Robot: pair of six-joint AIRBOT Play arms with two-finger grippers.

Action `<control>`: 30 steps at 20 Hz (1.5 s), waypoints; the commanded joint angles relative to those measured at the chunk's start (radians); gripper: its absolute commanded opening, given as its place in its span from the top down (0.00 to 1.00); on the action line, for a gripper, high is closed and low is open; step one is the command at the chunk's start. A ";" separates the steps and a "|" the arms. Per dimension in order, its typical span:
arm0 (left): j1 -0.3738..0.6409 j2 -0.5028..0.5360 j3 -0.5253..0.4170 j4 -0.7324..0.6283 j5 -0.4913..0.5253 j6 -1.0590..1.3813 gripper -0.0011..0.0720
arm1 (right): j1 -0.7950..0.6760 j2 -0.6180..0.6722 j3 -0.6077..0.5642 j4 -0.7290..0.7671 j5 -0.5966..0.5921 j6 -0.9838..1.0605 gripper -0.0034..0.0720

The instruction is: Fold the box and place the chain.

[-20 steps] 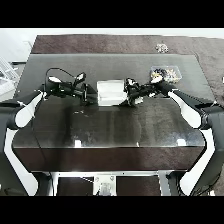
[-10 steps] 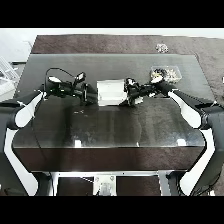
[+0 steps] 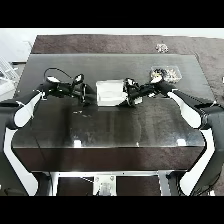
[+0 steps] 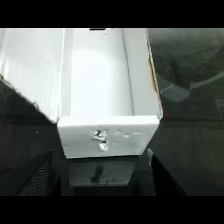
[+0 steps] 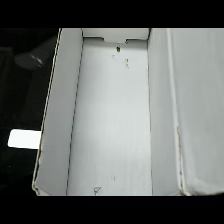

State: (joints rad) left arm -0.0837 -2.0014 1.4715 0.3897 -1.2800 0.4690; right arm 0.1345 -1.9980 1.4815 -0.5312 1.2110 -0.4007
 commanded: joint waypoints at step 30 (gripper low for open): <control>-0.070 -0.050 0.001 -0.114 0.127 0.106 0.00 | -0.001 0.000 0.000 -0.001 -0.002 0.000 0.17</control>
